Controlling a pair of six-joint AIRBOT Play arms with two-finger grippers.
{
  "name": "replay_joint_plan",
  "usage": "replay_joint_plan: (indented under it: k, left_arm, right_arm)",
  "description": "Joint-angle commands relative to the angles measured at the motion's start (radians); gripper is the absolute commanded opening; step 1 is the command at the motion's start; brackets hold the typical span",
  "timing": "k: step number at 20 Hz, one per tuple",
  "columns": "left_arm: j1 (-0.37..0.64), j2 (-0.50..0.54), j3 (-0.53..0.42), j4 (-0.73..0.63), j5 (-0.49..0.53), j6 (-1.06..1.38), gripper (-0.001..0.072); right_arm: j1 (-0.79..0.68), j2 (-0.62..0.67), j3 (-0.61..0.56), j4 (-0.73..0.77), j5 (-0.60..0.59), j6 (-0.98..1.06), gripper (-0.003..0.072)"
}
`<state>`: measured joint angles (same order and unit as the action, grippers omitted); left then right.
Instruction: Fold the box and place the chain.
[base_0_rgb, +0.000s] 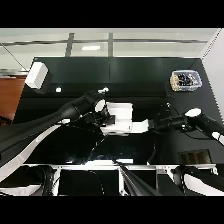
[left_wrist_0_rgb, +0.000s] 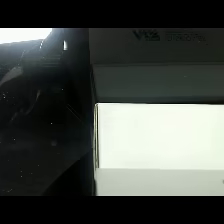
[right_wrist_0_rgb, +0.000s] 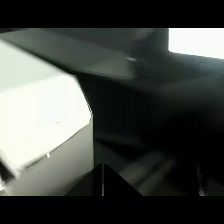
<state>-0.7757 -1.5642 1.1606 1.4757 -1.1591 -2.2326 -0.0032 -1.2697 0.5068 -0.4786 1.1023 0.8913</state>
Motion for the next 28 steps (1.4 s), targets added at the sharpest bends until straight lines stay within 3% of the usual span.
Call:
replay_joint_plan:
  k: [1, 2, 3, 4, 8, 9, 13, 19, 28]
  left_arm:
    - [0.000, 0.000, 0.000, 0.000, 0.002, 0.000, 0.0024]
    - [0.000, 0.000, 0.000, 0.000, 0.002, 0.000, 0.0024]
    - [0.000, 0.000, 0.000, 0.000, 0.002, 0.000, 0.0024]
    - [0.000, 0.000, 0.000, 0.000, 0.002, 0.000, 0.0024]
    - [0.000, 0.000, 0.000, 0.000, 0.003, 0.000, 0.0024]
    - [0.000, 0.000, 0.000, 0.000, 0.002, 0.000, 0.0024]
    - [0.000, 0.000, 0.000, 0.001, 0.002, 0.000, 0.0024]
    - [0.000, 0.000, 0.000, 0.000, -0.002, 0.000, 0.0024]
    - [0.000, 0.000, 0.000, 0.001, -0.001, 0.000, 0.0024]
  right_arm:
    - [0.026, -0.016, 0.070, 0.049, 0.053, -0.076, 0.0127]
    - [0.026, -0.016, 0.083, 0.052, 0.061, -0.073, 0.0401]
    - [0.029, -0.016, 0.095, 0.061, 0.068, -0.071, 0.0605]
    - [0.039, -0.016, 0.106, 0.063, 0.082, -0.055, 0.0619]
    - [0.132, -0.016, 0.127, 0.060, 0.056, 0.035, 0.0613]
    - [0.159, -0.016, 0.130, 0.059, 0.039, 0.056, 0.0536]
    - [0.254, -0.016, 0.161, 0.008, -0.035, 0.218, 0.0369]
    - [0.416, -0.016, 0.304, -0.407, -0.113, 0.615, 0.0363]
    - [0.632, -0.042, 0.425, -0.859, -0.121, 1.098, 0.0364]
